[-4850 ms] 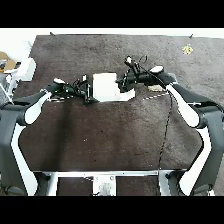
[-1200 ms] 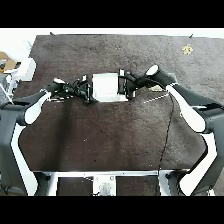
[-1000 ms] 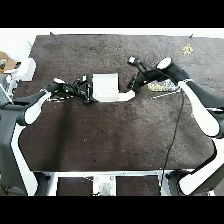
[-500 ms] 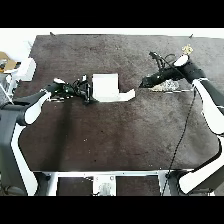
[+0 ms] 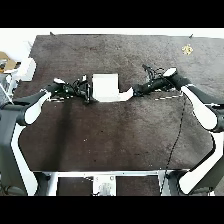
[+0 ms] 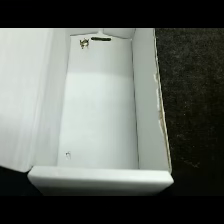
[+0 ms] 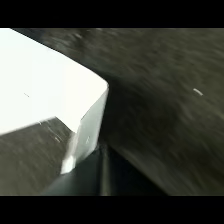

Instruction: Fold the box and place the chain.

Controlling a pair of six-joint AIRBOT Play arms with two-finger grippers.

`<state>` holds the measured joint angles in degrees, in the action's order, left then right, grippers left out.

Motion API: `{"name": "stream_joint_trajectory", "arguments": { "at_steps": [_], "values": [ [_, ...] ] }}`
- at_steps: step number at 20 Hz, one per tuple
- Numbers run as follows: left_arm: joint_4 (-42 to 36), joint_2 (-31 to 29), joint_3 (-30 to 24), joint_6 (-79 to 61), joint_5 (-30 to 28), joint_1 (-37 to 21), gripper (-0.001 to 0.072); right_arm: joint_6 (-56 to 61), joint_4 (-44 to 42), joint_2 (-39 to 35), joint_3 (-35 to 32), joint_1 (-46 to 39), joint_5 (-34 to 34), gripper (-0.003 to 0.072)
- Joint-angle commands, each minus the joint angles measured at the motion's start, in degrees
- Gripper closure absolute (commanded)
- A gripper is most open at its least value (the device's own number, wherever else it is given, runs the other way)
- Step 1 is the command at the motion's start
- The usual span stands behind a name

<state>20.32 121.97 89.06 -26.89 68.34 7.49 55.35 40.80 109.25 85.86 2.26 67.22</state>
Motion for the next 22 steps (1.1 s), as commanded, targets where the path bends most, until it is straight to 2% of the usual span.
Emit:
{"name": "stream_joint_trajectory", "arguments": {
  "at_steps": [1,7,8,9,10,13,16,22],
  "values": [
    [0.02,0.0,0.0,-0.02,0.0,0.02,0.0539,-5.7,-7.17,0.24,-1.4,2.1,-0.83,0.017],
    [0.02,0.0,0.0,-0.02,0.0,0.02,0.0539,-6.54,-15.34,0.11,-1.33,2.34,-0.37,0.0181],
    [0.02,0.0,-0.02,-0.02,0.0,0.02,0.0539,-6.51,-15.28,0.11,-1.29,2.95,-0.37,0.0223],
    [0.02,0.0,0.0,-0.02,0.0,0.02,0.0538,-6.45,-15.3,0.11,-1.22,3.48,-0.52,0.0311],
    [0.02,0.0,-0.02,-0.02,0.0,0.02,0.0539,-6.14,-15.21,0.13,-1.16,3.85,-0.85,0.0311],
    [0.02,0.0,0.0,-0.02,0.0,0.02,0.0539,-2.4,-10.27,0.11,-0.81,5.42,-3.76,0.0311],
    [0.02,0.0,-0.02,-0.02,0.0,0.02,0.0539,-1.2,-9.09,0.11,1.22,7.02,-4.92,0.0311],
    [0.02,0.0,0.0,-0.02,0.0,0.02,0.0539,11.17,9.73,0.13,6.69,11.58,-6.67,0.0309]
  ]
}}
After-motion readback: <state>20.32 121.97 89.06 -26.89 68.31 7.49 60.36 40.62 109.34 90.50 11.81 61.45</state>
